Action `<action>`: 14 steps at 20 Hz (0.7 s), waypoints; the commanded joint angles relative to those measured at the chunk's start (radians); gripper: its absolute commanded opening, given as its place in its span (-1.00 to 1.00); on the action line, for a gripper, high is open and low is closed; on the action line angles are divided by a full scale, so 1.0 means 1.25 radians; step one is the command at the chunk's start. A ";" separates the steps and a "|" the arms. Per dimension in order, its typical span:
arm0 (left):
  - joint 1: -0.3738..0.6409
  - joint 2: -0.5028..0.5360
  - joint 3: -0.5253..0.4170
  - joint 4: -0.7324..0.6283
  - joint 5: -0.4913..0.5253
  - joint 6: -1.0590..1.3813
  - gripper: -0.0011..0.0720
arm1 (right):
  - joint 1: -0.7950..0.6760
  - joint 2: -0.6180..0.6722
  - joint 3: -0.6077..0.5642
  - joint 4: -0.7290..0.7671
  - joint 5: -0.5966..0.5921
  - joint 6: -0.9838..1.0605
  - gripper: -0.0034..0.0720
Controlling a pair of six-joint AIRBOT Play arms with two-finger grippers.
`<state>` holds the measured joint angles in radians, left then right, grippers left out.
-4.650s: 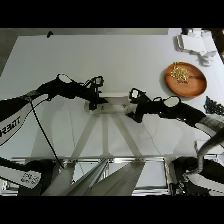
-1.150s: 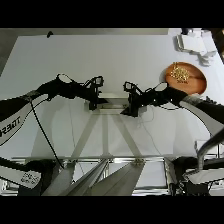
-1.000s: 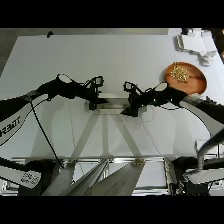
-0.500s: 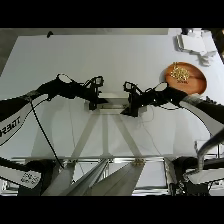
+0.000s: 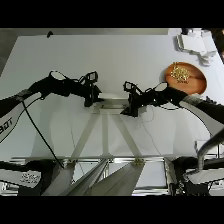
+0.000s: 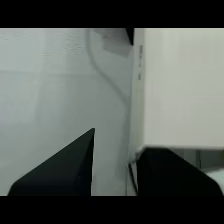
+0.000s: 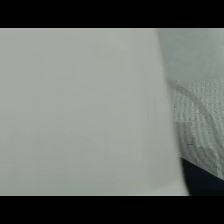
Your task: Fold the box and place the chain.
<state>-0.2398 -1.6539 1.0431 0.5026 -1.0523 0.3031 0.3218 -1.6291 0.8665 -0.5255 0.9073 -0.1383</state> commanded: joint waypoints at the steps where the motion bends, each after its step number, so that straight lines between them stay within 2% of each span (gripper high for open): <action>1: 0.054 0.069 0.000 0.067 -0.052 -0.052 -0.20 | 0.001 0.000 0.000 -0.001 0.001 0.000 0.61; 4: 0.088 0.132 0.000 0.206 -0.103 -0.150 -0.21 | 0.001 0.000 0.000 -0.001 0.001 0.000 0.61; 5: 0.089 0.142 0.000 0.236 -0.136 -0.182 -0.29 | 0.001 0.000 0.000 0.000 0.001 0.000 0.61; 6: 0.085 0.145 0.000 0.252 -0.178 -0.204 -0.68 | 0.001 0.000 0.000 0.000 0.001 0.000 0.61; 7: 0.077 0.144 0.000 0.253 -0.213 -0.207 -0.94 | 0.001 0.000 0.000 -0.001 0.001 0.000 0.61; 9: 0.043 0.143 -0.008 0.210 -0.233 -0.212 -0.94 | 0.001 0.000 0.000 0.000 0.001 0.000 0.61; 11: 0.003 0.140 -0.014 0.106 -0.222 -0.210 -0.95 | 0.001 0.000 0.000 -0.001 0.001 0.000 0.61; 12: -0.015 0.135 -0.014 0.045 -0.194 -0.210 -0.95 | 0.001 0.000 0.000 0.000 0.001 0.000 0.61; 14: -0.042 0.123 -0.014 -0.045 -0.080 -0.211 -0.95 | 0.001 0.000 0.000 0.000 0.001 0.000 0.61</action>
<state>-0.2459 -1.4895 1.0283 0.6041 -1.2633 0.0517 0.3218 -1.6295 0.8665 -0.5259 0.9081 -0.1387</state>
